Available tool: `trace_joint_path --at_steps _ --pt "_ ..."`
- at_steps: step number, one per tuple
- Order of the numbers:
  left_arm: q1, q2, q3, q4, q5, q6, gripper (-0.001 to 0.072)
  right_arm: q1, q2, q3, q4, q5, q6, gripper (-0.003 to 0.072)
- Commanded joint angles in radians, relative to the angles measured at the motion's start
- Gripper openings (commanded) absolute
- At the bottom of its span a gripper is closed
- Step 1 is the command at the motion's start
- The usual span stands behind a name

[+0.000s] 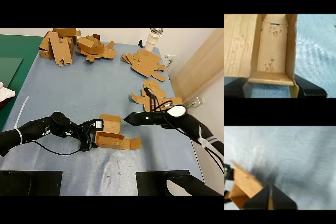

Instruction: Fold the box.

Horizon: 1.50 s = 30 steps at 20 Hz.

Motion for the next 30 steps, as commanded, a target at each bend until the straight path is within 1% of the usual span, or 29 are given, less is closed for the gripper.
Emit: trace_joint_path --at_steps 1,3,4,5,12,13,14,15,17,19,21,24,27,30 --pt "0.0 0.0 0.001 0.0 0.0 -0.003 0.0597 -0.042 0.132 0.0 -0.356 0.148 0.022 0.0236" --pt "0.0 0.0 0.001 0.0 0.008 -0.03 0.0597 -0.041 0.148 0.0 -0.407 0.252 -0.047 0.0248" --pt "0.0 0.0 0.001 0.0 0.011 -0.045 0.0597 -0.041 0.147 0.0 -0.408 0.282 -0.066 0.0324" --pt "0.0 0.002 0.001 0.0 0.016 -0.058 0.0597 -0.031 0.147 0.0 -0.411 0.285 -0.068 0.0345" --pt "0.0 0.002 0.001 0.0 0.027 -0.081 0.0597 0.131 0.147 0.0 -0.414 0.253 -0.111 0.035" --pt "0.0 0.002 0.001 0.0 0.027 -0.081 0.0597 0.16 0.146 0.0 -0.42 0.24 -0.122 0.039" --pt "0.0 0.002 0.001 0.0 0.027 -0.081 0.0597 0.188 0.143 0.0 -0.428 0.23 -0.15 0.0391" --pt "0.0 0.002 0.001 0.0 0.026 -0.081 0.0598 0.222 0.136 0.0 -0.449 0.21 -0.174 0.0433" --pt "0.0 0.002 0.001 0.0 0.026 -0.081 0.0597 0.281 0.11 0.0 -0.506 0.152 -0.195 0.0488" --pt "0.0 0.002 0.001 0.0 0.026 -0.081 0.0597 0.32 0.079 0.0 -0.539 0.085 -0.195 0.049" --pt "0.0 0.002 0.001 0.0 0.026 -0.081 0.0597 0.346 0.052 0.0 -0.539 0.047 -0.195 0.049" --pt "0.0 0.002 0.001 0.0 0.026 -0.081 0.0597 0.384 0.018 0.0 -0.55 0.042 -0.194 0.049" --pt "0.0 0.002 0.001 0.0 0.025 -0.081 0.0597 0.394 0.002 0.0 -0.602 0.043 -0.193 0.049" --pt "0.0 0.002 0.001 0.0 0.026 -0.081 0.0597 0.395 -0.005 0.0 -0.587 0.0 -0.194 0.0489"
